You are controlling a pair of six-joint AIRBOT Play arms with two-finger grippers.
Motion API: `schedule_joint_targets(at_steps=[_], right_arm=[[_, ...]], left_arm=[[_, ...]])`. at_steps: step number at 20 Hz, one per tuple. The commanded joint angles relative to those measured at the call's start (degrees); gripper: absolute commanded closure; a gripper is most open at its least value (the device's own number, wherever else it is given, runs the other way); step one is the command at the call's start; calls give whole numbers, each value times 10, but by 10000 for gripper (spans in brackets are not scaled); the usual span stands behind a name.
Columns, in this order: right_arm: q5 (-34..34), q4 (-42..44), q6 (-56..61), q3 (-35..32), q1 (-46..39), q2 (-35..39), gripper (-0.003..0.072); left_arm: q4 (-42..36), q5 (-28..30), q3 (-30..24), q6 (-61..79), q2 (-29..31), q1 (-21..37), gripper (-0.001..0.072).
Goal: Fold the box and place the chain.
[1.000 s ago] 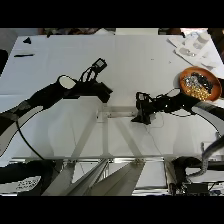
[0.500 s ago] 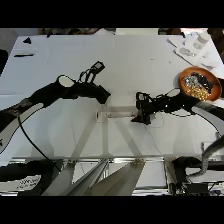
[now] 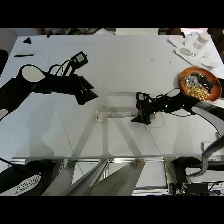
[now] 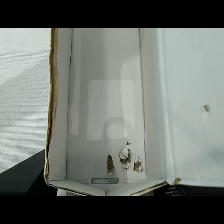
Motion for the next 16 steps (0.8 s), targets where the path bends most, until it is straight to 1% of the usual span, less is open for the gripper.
schedule_joint_targets(at_steps=[1,5,6,7,8,9,11,16], right_arm=[[0,0,0,0,0,0,258],[0,0,0,0,0,0,258],[0,0,0,0,0,0,258],[0,0,0,0,0,0,258],[0,0,0,0,0,0,258],[0,0,0,0,0,0,258],[0,0,0,0,0,0,258],[0,0,0,0,0,0,258]], left_arm=[[65,-23,0,2,8,-24,205],[77,-22,-1,38,-23,-79,207],[89,-23,-1,36,-31,-87,242],[95,-33,-1,28,-41,-92,387],[94,-48,-1,27,-50,-93,577],[92,-62,-1,28,-59,-93,705],[92,-70,-2,24,-76,-93,700],[88,-62,-2,-18,-118,-93,703]])
